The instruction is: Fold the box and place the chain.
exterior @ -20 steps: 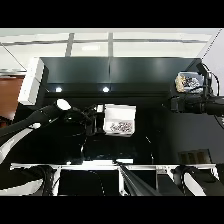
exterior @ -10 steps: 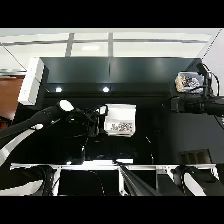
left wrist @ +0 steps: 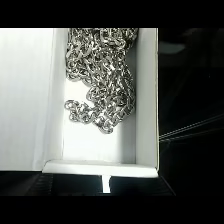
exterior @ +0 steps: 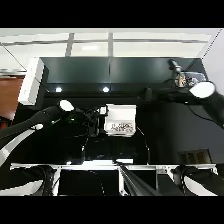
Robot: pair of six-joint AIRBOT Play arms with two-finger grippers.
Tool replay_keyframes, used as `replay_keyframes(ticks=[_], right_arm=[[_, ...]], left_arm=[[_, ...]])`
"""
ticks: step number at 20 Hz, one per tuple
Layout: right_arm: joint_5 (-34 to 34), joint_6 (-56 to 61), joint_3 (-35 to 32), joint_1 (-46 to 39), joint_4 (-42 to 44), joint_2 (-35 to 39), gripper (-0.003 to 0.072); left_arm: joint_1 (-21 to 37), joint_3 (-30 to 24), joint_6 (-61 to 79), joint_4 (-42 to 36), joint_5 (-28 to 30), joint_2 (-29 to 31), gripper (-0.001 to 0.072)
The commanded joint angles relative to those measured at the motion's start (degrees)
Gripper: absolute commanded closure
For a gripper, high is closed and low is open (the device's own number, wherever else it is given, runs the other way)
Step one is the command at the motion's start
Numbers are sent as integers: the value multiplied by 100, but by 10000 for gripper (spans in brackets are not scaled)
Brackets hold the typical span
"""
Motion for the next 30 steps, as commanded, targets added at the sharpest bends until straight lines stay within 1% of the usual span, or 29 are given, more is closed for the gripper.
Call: replay_keyframes(ticks=[1, 3, 5, 7, 9, 11, 13, 15, 18, 20, 22, 27, 30], right_arm=[[-365, -1102, 437, 573, 107, -1014, -17], [505, -2236, 476, 680, 105, -1019, -17], [1333, -3156, 505, 675, -184, -828, -17], [1600, -3569, 511, 678, -737, -472, -18], [1722, -3823, 511, 678, -883, -151, -18], [1727, -3923, 466, 739, -811, -98, -17], [1567, -4105, 225, 933, -802, -138, -17], [1268, -4356, -55, 1189, -734, -142, -17], [970, -4741, -251, 1460, -713, -142, -17], [960, -5060, -256, 1515, -704, -142, -17], [1029, -5088, -256, 1515, -577, -140, -17], [1513, -5075, -256, 1517, -538, -83, -17], [1438, -5075, -256, 1526, -584, -76, -17]], left_arm=[[-2, 7, 4, 2, 7, -2, 357], [0, 7, 2, 2, 9, -2, 357], [0, 7, -61, -20, -4, 0, 357], [0, 7, -57, -13, -20, 0, 357], [0, 7, -57, -13, -9, 0, 357], [0, 7, -57, -13, -9, 0, 357], [0, 7, -57, -13, 2, 0, 357], [-2, 7, -57, -15, -7, 0, 356], [0, 7, -57, -15, -2, 0, 356], [-2, 7, -57, -15, -7, 0, 356], [-2, 7, -57, -15, -7, 0, 356], [-2, 7, -59, -15, -48, 0, 356], [-2, 7, -57, -13, -46, 0, 356]])
